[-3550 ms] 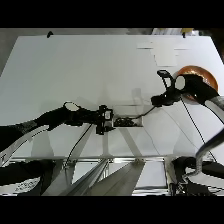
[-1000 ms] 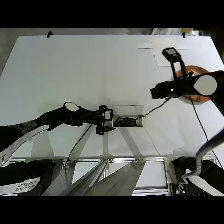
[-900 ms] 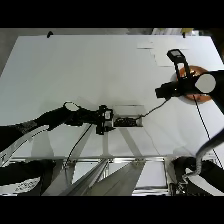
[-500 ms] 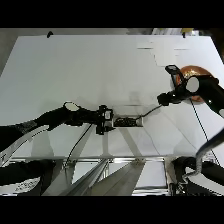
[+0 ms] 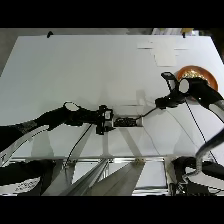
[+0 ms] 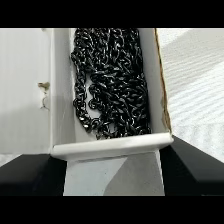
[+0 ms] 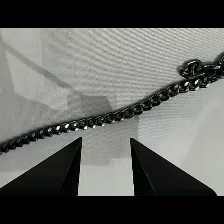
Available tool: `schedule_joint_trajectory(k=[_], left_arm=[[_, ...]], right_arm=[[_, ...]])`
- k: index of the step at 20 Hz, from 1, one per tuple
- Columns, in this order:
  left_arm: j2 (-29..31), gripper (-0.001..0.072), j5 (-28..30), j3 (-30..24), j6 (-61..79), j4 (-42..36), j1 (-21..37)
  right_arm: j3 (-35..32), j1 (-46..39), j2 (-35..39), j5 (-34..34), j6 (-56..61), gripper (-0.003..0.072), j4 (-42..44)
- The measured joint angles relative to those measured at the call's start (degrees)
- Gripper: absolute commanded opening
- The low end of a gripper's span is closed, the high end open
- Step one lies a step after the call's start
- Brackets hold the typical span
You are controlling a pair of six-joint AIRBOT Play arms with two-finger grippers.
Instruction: Fold the box and place the chain.
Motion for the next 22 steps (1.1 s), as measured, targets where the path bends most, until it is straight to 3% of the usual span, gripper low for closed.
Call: schedule_joint_trajectory(k=[9, 14, 22], left_arm=[[0.0, 0.0069, 0.0, 0.0, 0.0, 0.0, 0.0], [0.0, 0.0069, 0.0, 0.0, 0.02, 0.0, 0.0], [0.0, 0.0069, 0.0, 0.0, 0.02, 0.0, 0.0]], right_arm=[[0.0, 0.0, -2.12, -2.32, 1.64, 0.0284, 0.02], [0.02, 0.02, -2.23, -3.48, 1.84, 0.0014, 0.39], [-0.07, -0.02, -0.83, -2.43, 1.42, 0.0015, -0.31]])
